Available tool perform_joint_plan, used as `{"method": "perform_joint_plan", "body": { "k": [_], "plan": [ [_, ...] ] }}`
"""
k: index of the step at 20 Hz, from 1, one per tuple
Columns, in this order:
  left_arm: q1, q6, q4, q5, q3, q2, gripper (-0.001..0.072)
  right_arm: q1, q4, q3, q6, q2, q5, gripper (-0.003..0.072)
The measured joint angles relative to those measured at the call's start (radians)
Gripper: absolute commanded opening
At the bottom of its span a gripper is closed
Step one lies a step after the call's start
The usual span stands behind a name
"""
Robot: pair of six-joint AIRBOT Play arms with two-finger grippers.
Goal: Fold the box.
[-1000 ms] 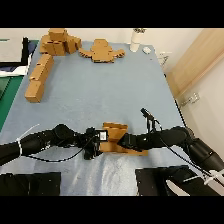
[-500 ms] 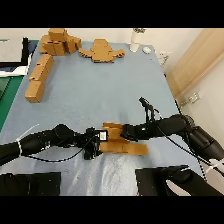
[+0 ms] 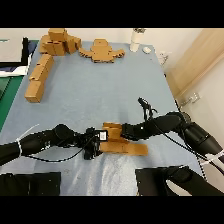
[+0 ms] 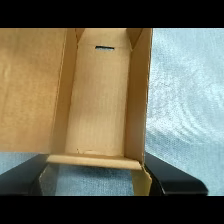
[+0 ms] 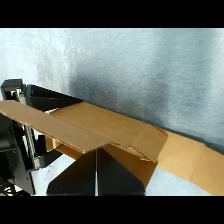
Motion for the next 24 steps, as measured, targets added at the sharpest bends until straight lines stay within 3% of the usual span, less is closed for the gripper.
{"method": "perform_joint_plan", "body": {
  "k": [6,8,24],
  "plan": [
    [0.000,0.000,-0.001,-0.006,0.000,0.000,0.0600,0.000,-0.003,0.000,0.002,-0.004,-0.001,0.0005],
    [0.000,0.003,-0.001,-0.016,0.000,0.000,0.0720,0.000,-0.003,0.000,0.002,-0.005,-0.001,0.0005],
    [0.000,0.016,-0.008,-0.052,0.008,-0.003,0.0720,0.000,-0.003,0.000,0.002,-0.005,-0.002,0.0005]
  ]
}}
